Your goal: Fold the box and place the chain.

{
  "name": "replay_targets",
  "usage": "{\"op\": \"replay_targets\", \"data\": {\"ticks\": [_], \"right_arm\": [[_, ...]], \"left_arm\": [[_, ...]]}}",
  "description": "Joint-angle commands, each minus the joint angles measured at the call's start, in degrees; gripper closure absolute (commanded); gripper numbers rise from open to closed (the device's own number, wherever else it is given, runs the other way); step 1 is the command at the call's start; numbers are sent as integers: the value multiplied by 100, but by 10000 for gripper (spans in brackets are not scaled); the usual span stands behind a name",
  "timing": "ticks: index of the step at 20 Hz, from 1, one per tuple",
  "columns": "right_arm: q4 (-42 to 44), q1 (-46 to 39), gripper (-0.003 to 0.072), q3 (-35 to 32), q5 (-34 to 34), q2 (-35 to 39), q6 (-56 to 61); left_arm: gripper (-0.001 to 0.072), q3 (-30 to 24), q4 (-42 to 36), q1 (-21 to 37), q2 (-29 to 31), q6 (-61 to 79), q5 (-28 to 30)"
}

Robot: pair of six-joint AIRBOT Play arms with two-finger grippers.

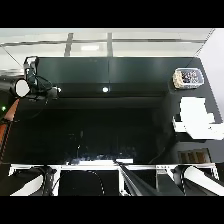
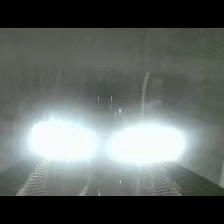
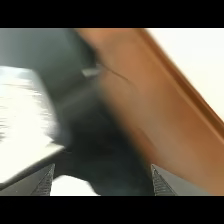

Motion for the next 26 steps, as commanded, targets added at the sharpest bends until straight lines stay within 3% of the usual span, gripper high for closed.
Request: {"op": "replay_targets", "data": {"ticks": [1, 6, 9, 11, 12, 15, 18, 21, 26], "right_arm": [[-170, -1637, 30, 229, 1123, -396, -22], [-275, -1727, 29, 817, 3029, -1766, -1593], [-496, -1440, 30, 828, 3130, -2076, -2124], [-791, -1239, 216, 828, 2931, -2079, -2190], [-876, -1169, 219, 826, 2892, -2081, -2197], [-756, -1001, 678, 828, 3185, -2072, -2203], [463, -949, 671, 817, 3700, -1926, -2269], [1790, -568, 670, 275, 3355, -1204, -2345], [2400, 859, 670, -1097, 3176, -31, -2369]], "left_arm": [[-5, -35, -243, 33, -79, -350, -361], [-5, -35, -702, -201, -146, -348, -278], [-4, -35, -774, -286, -149, -348, -280], [-3, -35, -981, -284, -149, -341, -278], [-3, -35, -999, -284, -149, -341, -278], [-3, -35, -1045, -280, -149, -343, -422], [-3, -35, -1080, -282, -146, -341, -581], [-2, -35, -1176, -286, -146, -55, -570], [-2, -35, -1318, -291, -149, 72, -675]]}}
